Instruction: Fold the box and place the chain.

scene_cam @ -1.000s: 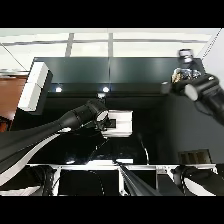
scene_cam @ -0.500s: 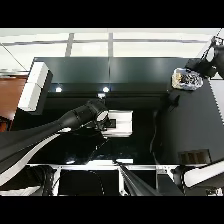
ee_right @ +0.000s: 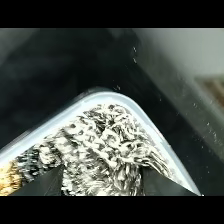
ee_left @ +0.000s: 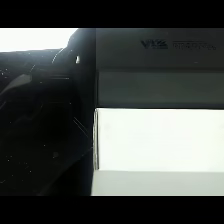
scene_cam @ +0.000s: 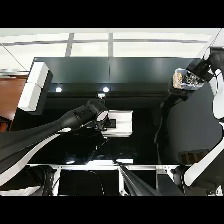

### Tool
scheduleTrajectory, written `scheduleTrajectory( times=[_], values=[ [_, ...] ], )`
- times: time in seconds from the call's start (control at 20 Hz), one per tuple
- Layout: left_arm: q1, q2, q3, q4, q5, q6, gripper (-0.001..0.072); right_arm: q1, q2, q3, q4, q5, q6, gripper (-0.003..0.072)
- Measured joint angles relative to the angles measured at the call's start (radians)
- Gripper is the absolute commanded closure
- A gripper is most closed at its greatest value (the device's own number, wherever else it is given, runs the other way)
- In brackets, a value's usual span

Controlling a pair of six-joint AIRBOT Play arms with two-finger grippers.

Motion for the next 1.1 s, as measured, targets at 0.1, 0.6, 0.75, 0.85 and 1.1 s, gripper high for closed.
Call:
scheduleTrajectory(
  times=[0.1, 0.6, 0.75, 0.85, 1.1],
  values=[
    [0.0, 0.0, 0.0, 0.0, 0.0, 0.0, 0.0682, -0.004, -0.011, 0.008, 0.0, -0.002, 0.006, 0.0681],
    [0.0, 0.0, 0.0, 0.0, 0.0, -0.001, 0.0682, -0.011, 0.11, 0.056, 0.041, 0.05, -0.212, 0.0678],
    [0.0, 0.0, 0.001, 0.0, -0.001, -0.001, 0.0682, -0.011, 0.219, 0.058, 0.043, 0.058, -0.286, 0.0678],
    [0.0, 0.0, 0.001, 0.0, -0.001, -0.001, 0.0682, -0.011, 0.299, 0.058, 0.053, 0.068, -0.337, 0.0679],
    [0.0, 0.0, 0.001, 0.0, -0.001, -0.001, 0.0682, -0.02, 0.529, 0.004, 0.24, 0.082, -0.475, 0.0684]
  ],
)
